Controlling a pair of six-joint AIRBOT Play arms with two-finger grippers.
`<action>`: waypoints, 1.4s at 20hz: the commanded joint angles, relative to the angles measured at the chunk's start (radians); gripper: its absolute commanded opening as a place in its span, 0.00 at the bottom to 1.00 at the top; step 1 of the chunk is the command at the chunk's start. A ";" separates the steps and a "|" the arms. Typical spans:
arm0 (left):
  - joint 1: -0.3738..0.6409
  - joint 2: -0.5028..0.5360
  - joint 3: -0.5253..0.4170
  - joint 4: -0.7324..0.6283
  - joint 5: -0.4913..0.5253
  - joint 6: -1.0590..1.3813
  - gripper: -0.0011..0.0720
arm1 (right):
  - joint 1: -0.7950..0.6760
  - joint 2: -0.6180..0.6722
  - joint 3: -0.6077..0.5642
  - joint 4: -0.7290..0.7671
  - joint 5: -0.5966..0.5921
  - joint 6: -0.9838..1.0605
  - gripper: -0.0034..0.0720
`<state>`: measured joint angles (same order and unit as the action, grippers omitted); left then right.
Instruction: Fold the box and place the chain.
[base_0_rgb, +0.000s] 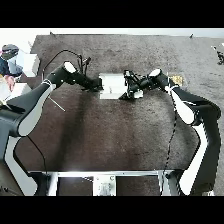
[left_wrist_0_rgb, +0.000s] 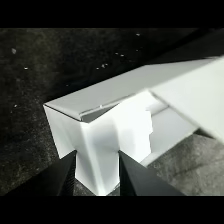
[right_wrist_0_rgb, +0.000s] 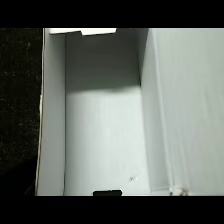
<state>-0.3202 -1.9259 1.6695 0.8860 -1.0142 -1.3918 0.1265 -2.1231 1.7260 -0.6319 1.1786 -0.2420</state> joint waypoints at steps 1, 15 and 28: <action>-0.034 -0.001 0.028 0.158 0.008 -0.137 0.41 | 0.001 -0.001 0.000 0.000 0.000 0.000 0.66; -0.221 -0.130 0.309 0.668 -0.216 -0.607 0.41 | 0.001 -0.001 0.000 0.000 0.000 0.000 0.66; -0.248 -0.200 0.388 0.784 -0.304 -0.712 0.39 | 0.001 -0.001 0.000 0.000 0.000 0.000 0.66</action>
<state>-0.5621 -2.1201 2.0548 1.6485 -1.3045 -2.0758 0.1268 -2.1231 1.7260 -0.6319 1.1786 -0.2420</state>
